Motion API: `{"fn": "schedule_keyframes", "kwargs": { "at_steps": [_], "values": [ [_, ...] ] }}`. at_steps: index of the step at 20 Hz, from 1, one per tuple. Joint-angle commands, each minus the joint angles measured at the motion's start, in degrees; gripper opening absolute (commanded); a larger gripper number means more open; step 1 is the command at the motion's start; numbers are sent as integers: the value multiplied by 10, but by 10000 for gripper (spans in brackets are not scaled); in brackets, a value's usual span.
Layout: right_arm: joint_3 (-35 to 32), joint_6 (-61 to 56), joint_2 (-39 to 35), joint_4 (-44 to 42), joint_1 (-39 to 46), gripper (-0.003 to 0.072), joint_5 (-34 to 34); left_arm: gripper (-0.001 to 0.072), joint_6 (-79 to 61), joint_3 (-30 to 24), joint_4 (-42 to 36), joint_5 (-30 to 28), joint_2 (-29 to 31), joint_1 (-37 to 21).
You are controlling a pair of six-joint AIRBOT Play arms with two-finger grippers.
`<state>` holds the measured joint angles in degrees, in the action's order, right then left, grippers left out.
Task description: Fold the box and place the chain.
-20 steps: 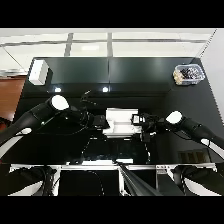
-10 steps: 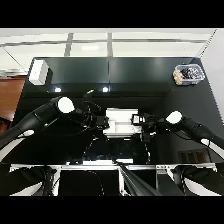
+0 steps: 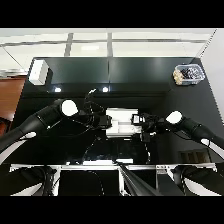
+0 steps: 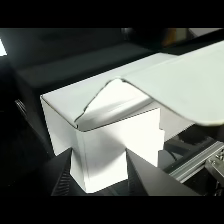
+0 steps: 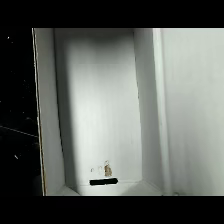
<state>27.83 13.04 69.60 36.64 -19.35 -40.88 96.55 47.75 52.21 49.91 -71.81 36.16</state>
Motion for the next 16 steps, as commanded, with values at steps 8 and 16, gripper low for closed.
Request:
{"fn": "schedule_keyframes", "kwargs": {
  "at_steps": [8,16],
  "values": [
    [0,0,0,0,0,238,0,400,51,1,49,-15,-5,14],
    [0,0,0,0,0,238,0,333,59,14,59,-10,-40,27]
  ]
}}
